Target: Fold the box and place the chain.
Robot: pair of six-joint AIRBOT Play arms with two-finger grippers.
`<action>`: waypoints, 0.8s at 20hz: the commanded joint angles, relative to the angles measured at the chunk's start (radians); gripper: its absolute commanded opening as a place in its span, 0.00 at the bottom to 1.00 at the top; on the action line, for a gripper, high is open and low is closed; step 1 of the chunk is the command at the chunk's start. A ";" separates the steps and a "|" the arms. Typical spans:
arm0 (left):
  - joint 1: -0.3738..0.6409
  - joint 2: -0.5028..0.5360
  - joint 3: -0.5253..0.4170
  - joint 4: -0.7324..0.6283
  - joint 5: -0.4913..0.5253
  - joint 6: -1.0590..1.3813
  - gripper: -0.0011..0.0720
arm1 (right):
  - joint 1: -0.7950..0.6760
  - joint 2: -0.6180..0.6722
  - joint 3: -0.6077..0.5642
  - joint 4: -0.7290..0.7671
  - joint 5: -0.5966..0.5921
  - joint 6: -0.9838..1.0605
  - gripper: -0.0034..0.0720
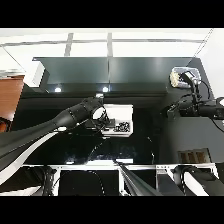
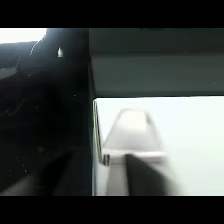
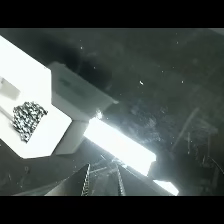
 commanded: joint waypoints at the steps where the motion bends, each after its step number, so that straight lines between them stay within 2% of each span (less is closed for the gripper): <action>1: -0.003 0.046 0.024 0.043 -0.002 -0.021 0.60 | 0.015 0.000 0.000 -0.019 0.001 0.002 0.30; 4: -0.003 0.154 0.025 0.095 -0.024 0.058 0.60 | 0.015 0.000 0.000 -0.053 0.005 0.002 0.30; 6: 0.008 0.252 -0.003 0.166 -0.113 0.071 0.60 | 0.015 0.000 0.000 -0.089 0.029 0.002 0.30; 8: 0.057 0.389 -0.104 0.241 -0.128 0.019 0.60 | 0.015 0.000 0.000 -0.137 0.043 0.003 0.30; 10: 0.173 0.542 -0.254 0.238 -0.067 -0.002 0.60 | 0.015 0.000 0.000 -0.144 0.039 0.018 0.30; 12: 0.288 0.688 -0.407 0.201 0.039 0.052 0.60 | 0.015 0.000 0.000 -0.140 0.027 0.040 0.30; 14: 0.380 0.784 -0.531 0.099 0.145 0.223 0.60 | 0.015 0.000 0.000 -0.137 0.016 0.044 0.30; 16: 0.424 0.801 -0.608 -0.167 0.238 0.749 0.65 | 0.015 0.000 0.000 -0.137 0.012 0.048 0.30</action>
